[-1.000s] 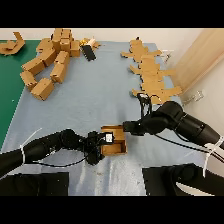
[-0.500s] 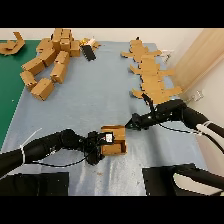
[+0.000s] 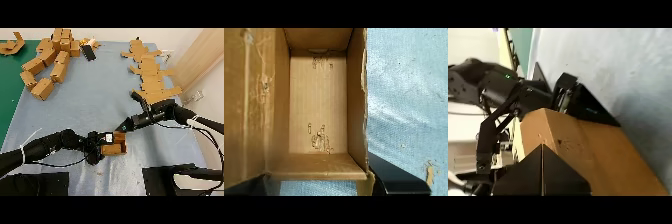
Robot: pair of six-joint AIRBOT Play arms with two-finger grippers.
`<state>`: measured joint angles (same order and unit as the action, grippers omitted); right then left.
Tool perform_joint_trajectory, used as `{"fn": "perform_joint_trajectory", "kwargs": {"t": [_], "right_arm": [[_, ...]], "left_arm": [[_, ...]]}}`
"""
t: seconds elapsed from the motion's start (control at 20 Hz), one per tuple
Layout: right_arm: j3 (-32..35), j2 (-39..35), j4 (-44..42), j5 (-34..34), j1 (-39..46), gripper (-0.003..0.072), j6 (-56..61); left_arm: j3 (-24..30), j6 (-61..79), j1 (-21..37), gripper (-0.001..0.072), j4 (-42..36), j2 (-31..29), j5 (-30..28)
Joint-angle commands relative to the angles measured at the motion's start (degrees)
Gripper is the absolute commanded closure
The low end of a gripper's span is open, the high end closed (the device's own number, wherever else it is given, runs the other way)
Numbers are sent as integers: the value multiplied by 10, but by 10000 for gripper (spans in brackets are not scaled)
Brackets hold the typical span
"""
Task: Fold the box.
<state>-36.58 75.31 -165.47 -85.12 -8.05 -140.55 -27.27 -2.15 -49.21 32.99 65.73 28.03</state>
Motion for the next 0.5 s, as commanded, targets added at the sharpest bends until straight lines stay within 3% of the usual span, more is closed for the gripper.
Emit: {"fn": "perform_joint_trajectory", "kwargs": {"t": [0.0,0.25,0.45], "right_arm": [[-1,2,-1,-16,-47,681,-22],[-1,-9,59,32,-101,680,-64],[23,-95,148,156,-172,680,-65]], "left_arm": [[0,0,0,100,0,0,0],[0,0,0,100,0,0,0],[0,0,0,100,0,0,0]]}}
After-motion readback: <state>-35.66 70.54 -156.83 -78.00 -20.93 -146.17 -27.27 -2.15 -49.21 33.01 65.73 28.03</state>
